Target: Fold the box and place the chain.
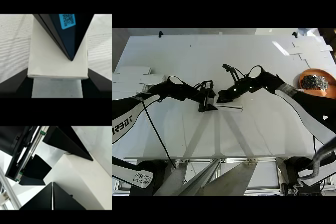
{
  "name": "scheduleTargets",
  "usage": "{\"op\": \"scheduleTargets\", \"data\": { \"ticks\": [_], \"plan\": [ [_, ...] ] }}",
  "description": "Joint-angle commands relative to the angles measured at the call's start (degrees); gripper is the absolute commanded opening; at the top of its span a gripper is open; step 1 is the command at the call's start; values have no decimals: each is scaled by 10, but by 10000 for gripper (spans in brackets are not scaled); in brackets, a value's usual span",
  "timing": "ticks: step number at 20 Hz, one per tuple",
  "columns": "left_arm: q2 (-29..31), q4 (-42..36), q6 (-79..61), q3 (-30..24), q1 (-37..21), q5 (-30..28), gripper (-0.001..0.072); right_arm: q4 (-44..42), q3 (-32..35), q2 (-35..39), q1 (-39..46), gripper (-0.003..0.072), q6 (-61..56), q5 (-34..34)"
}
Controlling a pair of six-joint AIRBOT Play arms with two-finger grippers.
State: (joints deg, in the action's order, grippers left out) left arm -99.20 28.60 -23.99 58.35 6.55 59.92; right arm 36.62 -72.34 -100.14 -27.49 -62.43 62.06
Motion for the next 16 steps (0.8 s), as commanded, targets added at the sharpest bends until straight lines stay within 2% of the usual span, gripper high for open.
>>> {"op": "scheduleTargets", "data": {
  "ticks": [1, 5, 9, 11, 13, 16],
  "plan": [
    [0, -1, 0, 0, 0, -1, 337, 7, 1, 0, -1, 16, -2, 4],
    [0, -1, 0, 0, 0, -1, 337, 0, 1, 5, 0, 16, 5, -5],
    [0, -1, 0, 0, 0, -1, 338, -70, 1, 45, 18, 16, 111, 2],
    [0, -1, 0, 0, 0, -1, 337, -65, 1, 76, 38, 16, 120, 5],
    [0, -1, 0, 0, 0, -1, 337, -64, 1, 106, 64, 16, 140, 27],
    [0, -1, 0, 0, 0, -1, 337, -64, 2, 143, 109, 16, 169, 94]
  ]
}}
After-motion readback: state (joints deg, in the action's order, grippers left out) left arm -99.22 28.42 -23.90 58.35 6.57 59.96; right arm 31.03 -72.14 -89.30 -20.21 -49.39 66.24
